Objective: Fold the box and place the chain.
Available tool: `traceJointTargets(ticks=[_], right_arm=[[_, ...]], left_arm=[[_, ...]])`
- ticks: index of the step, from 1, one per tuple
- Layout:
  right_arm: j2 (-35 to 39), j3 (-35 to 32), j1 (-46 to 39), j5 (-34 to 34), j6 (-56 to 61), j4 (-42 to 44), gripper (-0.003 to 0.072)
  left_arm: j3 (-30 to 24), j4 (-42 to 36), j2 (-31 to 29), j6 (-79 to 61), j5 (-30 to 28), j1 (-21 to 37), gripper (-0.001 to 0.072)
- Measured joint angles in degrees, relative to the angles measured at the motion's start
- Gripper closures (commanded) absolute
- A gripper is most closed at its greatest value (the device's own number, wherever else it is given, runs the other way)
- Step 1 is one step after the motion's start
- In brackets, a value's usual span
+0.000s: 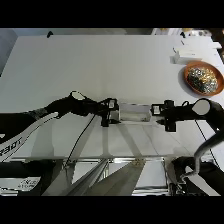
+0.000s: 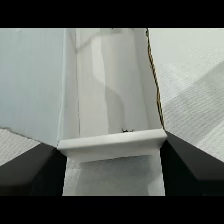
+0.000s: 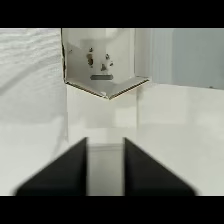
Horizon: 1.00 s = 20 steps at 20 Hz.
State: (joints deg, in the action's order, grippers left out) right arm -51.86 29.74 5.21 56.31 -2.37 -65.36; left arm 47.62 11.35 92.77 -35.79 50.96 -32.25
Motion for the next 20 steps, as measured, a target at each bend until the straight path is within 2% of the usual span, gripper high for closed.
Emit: traceJointTargets(ticks=[3,6,10,13,17,20], right_arm=[[4.5,0.0,0.0,3.2,0.7,1.9,0.067],[6.4,0.0,0.0,3.9,0.7,9.7,0.067],[6.3,0.0,0.0,-1.6,0.6,22.6,0.067],[2.9,0.0,0.0,-7.7,2.8,27.2,0.067],[-4.5,0.0,0.0,-16.4,11.9,28.7,0.067],[-9.0,0.0,0.0,-19.1,16.6,27.9,0.067]], left_arm=[[0.0,0.0,0.0,0.0,0.0,0.0,0.0606],[0.0,0.0,0.0,0.0,0.1,0.0,0.0606],[0.0,0.0,0.0,0.0,0.1,0.0,0.0606],[0.0,0.0,0.0,0.0,0.1,0.0,0.0606],[0.0,0.0,0.0,0.0,0.1,0.0,0.0606],[0.0,0.0,0.0,0.0,0.1,0.0,0.0606]])
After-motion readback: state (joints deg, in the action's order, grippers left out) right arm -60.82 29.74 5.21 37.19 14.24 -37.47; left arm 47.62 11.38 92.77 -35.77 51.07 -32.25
